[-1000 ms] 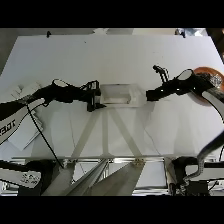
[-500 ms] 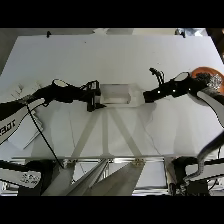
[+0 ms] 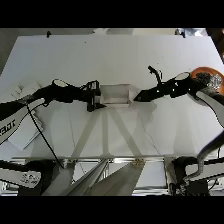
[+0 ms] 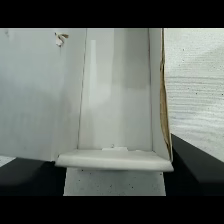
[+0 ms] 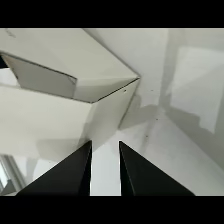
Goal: Fold the box and place the chain.
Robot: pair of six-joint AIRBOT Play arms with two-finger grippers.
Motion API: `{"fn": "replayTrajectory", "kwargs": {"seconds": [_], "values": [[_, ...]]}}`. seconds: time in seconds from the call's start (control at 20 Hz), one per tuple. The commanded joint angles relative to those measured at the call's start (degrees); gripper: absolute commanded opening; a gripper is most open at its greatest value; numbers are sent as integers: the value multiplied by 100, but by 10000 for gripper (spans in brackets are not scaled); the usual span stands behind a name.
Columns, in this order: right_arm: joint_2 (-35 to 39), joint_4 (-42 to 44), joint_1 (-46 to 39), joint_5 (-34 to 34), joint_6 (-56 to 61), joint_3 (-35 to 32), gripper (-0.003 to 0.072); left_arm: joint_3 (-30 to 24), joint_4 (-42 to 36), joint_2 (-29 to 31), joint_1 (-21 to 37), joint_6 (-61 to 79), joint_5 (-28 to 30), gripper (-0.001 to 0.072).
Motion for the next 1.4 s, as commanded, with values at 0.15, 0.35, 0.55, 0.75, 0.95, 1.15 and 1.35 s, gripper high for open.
{"fn": "replayTrajectory", "kwargs": {"seconds": [0.15, 0.35, 0.55, 0.75, 0.95, 1.15, 1.35], "values": [[-2, 538, 9, 245, -461, -2, 273, 0, 2, 0, 2, 0, 2, 343], [-2, 623, 153, 166, -463, -2, 334, 0, 2, 0, 2, 0, 2, 343], [-2, 610, 498, -334, -763, -2, 454, 0, 2, 0, 2, 0, 2, 343], [0, 621, 551, -546, -715, 0, 476, 0, 2, 0, 2, 0, 2, 343], [4, 636, 538, -883, -688, 0, 476, 0, 2, 0, 2, 0, 2, 343], [28, 713, 487, -1010, -592, 2, 475, 0, 2, 0, 2, 0, 2, 343], [243, 151, 610, -1366, -387, 4, 475, 0, 2, 0, 2, 0, 2, 343]]}}
